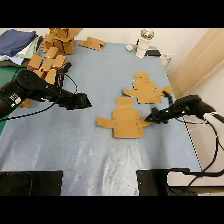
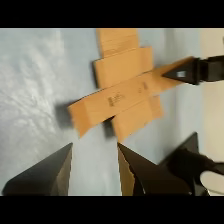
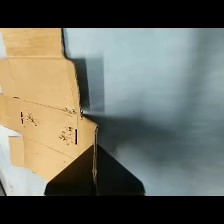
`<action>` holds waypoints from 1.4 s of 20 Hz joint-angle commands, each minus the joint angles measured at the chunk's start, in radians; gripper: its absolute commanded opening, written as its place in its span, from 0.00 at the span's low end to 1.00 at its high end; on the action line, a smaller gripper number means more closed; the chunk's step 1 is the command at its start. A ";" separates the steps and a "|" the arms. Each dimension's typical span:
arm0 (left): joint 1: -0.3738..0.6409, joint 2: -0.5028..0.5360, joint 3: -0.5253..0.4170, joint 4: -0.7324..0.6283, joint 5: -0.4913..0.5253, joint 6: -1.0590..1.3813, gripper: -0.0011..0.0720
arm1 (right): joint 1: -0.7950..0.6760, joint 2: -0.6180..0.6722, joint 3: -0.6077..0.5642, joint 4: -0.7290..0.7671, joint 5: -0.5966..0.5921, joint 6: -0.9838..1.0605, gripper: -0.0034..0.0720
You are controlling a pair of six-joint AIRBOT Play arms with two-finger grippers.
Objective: Fold the box.
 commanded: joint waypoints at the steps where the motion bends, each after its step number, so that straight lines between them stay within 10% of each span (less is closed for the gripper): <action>1: 0.026 0.000 -0.054 -0.090 -0.101 0.092 0.60 | 0.169 0.131 -0.169 0.085 0.144 -0.003 0.04; 9: 0.087 -0.027 -0.293 -0.193 -0.040 0.181 0.60 | 0.539 0.527 -0.390 0.123 0.437 0.033 0.04; 28: 0.177 -0.291 -0.293 -0.378 0.013 0.458 0.60 | 0.685 0.531 -0.392 0.119 0.437 0.111 0.05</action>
